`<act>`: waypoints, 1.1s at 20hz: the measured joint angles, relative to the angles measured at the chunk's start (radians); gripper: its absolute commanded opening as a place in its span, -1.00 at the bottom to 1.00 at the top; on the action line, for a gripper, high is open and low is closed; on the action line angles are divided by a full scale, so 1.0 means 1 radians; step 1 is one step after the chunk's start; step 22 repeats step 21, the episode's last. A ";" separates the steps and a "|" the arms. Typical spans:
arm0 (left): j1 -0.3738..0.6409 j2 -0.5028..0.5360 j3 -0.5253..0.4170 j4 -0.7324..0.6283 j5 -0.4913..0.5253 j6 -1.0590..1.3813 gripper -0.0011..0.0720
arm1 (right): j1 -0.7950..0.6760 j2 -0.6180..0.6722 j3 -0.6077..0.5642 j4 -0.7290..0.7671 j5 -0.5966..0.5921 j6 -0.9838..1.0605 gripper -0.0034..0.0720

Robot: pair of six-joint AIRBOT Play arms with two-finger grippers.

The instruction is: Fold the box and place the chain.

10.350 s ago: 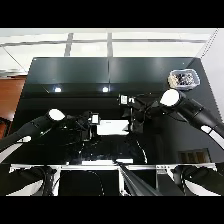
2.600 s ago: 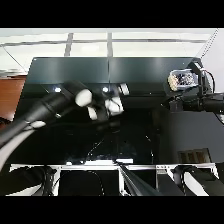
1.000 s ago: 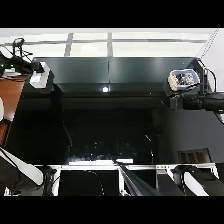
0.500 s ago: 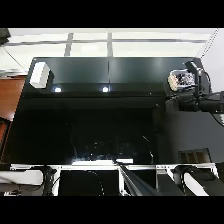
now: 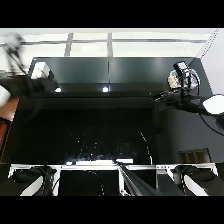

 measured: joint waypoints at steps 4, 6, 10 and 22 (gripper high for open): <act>-0.108 0.060 -0.186 0.061 0.048 -0.075 -0.89 | 0.008 -0.002 -0.080 -0.057 -0.097 0.009 -0.87; -0.127 0.070 -0.217 0.074 0.054 -0.091 -0.89 | 0.010 -0.002 -0.095 -0.071 -0.090 0.010 -0.87; -0.143 0.077 -0.246 0.082 0.060 -0.105 -0.89 | 0.011 -0.002 -0.107 -0.085 -0.078 0.011 -0.87; -0.148 0.079 -0.255 0.085 0.062 -0.111 -0.89 | 0.011 -0.002 -0.111 -0.091 -0.071 0.013 -0.87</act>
